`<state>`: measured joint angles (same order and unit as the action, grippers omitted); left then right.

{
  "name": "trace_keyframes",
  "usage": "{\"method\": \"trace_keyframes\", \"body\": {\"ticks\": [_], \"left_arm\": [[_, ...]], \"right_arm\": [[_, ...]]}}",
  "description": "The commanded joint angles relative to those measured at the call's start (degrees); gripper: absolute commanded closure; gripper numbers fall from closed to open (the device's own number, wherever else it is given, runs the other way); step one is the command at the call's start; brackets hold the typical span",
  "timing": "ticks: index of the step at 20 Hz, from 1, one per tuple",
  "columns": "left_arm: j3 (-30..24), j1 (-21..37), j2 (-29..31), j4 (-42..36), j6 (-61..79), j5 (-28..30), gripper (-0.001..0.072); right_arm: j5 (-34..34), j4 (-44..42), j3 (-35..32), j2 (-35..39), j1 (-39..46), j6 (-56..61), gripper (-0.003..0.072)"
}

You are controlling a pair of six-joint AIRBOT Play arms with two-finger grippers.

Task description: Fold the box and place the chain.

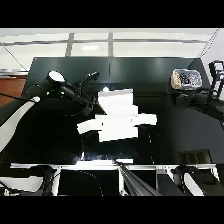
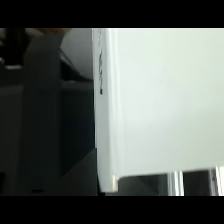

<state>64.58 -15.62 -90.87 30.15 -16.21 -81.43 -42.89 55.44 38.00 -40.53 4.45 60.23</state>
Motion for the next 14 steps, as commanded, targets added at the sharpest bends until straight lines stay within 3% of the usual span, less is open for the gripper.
{"method": "trace_keyframes", "body": {"ticks": [1,5,7,9,10,12,14], "left_arm": [[0.07,-1.03,0.74,0.52,1.31,1.62,0.0683],[-0.28,-2.95,0.81,5.07,5.77,3.89,0.0687],[-3.15,-4.59,1.66,5.35,9.57,8.66,0.0688],[-8.26,-6.43,3.98,4.92,15.15,16.98,0.0688],[-11.56,-6.78,5.51,2.6,18.67,21.14,0.0687],[-16.79,-5.6,6.91,-8.0,27.5,22.91,0.0686],[-18.91,-5.55,6.91,-9.2,30.99,24.39,0.0686]], "right_arm": [[3.17,0.81,0.31,0.0,0.31,-0.15,0.0092],[-1.33,2.12,0.31,0.0,0.31,-18.23,0.0092],[-5.53,2.08,0.15,0.0,0.31,-25.75,0.0092],[-8.94,2.05,-0.44,-0.07,0.28,-28.44,0.0092],[-9.68,2.01,-0.98,-0.09,0.04,-28.57,0.0092],[-9.22,1.16,-2.8,-0.11,-1.66,-28.85,0.0092],[-9.09,0.52,-4.96,-0.24,-4.76,-30.51,0.0092]]}}
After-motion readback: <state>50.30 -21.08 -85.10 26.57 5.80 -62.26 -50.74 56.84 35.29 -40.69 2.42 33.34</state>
